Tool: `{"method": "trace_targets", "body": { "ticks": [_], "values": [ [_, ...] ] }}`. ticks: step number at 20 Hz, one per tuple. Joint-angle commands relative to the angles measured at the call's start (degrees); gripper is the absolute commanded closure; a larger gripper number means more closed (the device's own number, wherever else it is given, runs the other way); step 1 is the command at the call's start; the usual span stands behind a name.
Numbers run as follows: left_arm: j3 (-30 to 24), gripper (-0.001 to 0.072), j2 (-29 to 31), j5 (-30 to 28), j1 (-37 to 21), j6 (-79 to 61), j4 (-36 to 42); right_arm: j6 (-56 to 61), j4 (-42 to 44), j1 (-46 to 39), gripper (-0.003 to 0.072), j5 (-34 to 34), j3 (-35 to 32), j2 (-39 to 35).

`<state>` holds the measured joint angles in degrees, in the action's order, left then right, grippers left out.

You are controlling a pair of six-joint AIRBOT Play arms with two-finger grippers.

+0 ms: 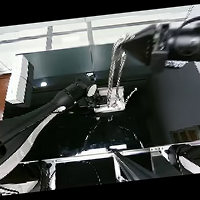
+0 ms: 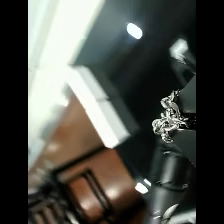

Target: Fold the box and place the chain.

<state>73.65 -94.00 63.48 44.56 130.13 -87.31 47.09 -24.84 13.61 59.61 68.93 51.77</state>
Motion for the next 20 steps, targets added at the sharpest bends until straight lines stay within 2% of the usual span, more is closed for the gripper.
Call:
{"method": "trace_targets", "body": {
  "ticks": [1, 6, 10, 13, 14, 15, 16, 17, 20],
  "values": [
    [0.04, 0.068, -0.02, 0.0, -0.02, -0.02, -0.02, 1.6, -3.8, -0.02, 0.0668, 2.56, -4.02, 4.76],
    [0.04, 0.068, -0.02, -0.02, -0.02, -0.02, -0.04, 3.32, -8.41, -0.02, 0.0668, 1.55, -15.47, 6.12],
    [0.04, 0.068, -0.02, 0.0, -0.02, -0.02, -0.04, 5.22, -8.57, 0.11, 0.0667, -6.29, -25.14, 7.48],
    [0.04, 0.068, -0.02, -0.02, -0.02, -0.02, -0.04, 5.22, -7.91, 0.15, 0.0666, -8.02, -26.84, 10.8],
    [0.04, 0.068, -0.02, -0.02, -0.02, -0.02, -0.02, 5.2, -7.08, 0.15, 0.0645, -8.02, -26.84, 11.72],
    [0.04, 0.068, -0.02, -0.02, -0.02, -0.02, -0.02, 5.2, -5.97, 0.11, 0.0432, -8.02, -26.82, 12.07],
    [0.04, 0.068, -0.02, 0.0, -0.02, -0.02, -0.02, 5.05, -5.99, -0.07, 0.018, -7.82, -26.58, 11.98],
    [0.04, 0.068, -0.02, -0.02, -0.02, -0.02, -0.02, 4.94, -7.45, -0.96, 0.0138, -5.44, -25.66, 11.96],
    [0.04, 0.068, -0.02, -0.02, -0.02, -0.02, -0.02, 4.96, -12.61, -8.04, 0.0139, 8.48, -22.91, 11.91]
  ]
}}
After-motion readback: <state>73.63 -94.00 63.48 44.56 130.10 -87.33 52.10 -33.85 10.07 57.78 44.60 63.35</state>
